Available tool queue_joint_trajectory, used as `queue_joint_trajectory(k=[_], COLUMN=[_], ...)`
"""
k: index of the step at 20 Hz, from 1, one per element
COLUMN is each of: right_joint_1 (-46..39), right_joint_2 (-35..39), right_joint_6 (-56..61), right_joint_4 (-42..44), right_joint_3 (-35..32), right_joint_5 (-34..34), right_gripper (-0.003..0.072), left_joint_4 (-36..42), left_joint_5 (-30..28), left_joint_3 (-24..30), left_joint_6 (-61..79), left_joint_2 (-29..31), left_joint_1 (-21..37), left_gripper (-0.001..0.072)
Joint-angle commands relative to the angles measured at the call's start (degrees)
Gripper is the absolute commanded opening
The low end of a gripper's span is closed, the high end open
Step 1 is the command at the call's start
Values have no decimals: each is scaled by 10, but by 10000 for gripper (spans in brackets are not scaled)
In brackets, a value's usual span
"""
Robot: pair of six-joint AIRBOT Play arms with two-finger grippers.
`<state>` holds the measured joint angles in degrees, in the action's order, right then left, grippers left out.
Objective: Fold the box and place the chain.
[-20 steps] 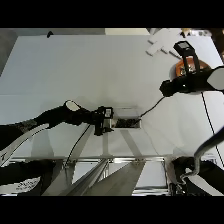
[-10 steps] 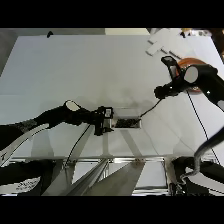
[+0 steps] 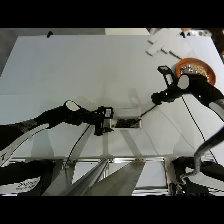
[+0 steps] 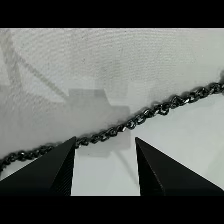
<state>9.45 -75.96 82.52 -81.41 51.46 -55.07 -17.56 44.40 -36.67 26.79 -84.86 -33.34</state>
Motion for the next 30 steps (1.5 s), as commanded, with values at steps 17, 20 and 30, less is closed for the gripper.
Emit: queue_joint_trajectory(k=[17,20,30], right_joint_1=[24,38,39], right_joint_2=[-24,-22,97], right_joint_6=[16,15,17], right_joint_4=[-16,-30,-37], right_joint_3=[-47,-47,-47], right_joint_5=[52,46,-6], right_gripper=[61,11,10], left_joint_4=[0,0,0], left_joint_5=[0,0,0], left_joint_3=[0,0,0], left_joint_6=[0,0,0], left_joint_2=[0,0,0], left_joint_1=[0,0,0], left_gripper=[12,12,12])
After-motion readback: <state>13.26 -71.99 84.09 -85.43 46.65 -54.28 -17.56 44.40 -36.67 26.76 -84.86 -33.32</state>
